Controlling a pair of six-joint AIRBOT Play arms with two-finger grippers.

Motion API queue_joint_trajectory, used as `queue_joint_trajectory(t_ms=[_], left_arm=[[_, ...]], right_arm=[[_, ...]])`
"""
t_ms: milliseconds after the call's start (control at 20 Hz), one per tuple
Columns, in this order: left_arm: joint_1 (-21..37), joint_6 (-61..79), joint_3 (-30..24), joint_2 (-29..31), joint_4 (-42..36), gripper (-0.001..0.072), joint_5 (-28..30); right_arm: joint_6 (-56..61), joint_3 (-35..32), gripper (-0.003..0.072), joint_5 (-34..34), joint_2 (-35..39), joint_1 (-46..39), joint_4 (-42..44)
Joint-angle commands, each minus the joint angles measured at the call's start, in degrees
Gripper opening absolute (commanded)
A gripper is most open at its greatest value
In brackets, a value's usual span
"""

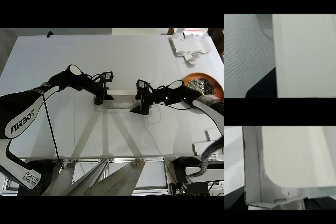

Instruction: Fold the box and place the chain.

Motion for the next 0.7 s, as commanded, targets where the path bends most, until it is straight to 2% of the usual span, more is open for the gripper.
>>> queue_joint_trajectory(t_ms=[0,650], left_arm=[[-0.02,0.00,0.00,0.02,0.00,0.0015,0.09],[0.00,0.00,0.00,0.00,0.00,0.0015,0.09]], right_arm=[[-2.03,0.26,0.0687,1.09,-1.77,0.52,0.66],[-2.19,0.24,0.0687,0.87,-2.21,0.52,0.92]])
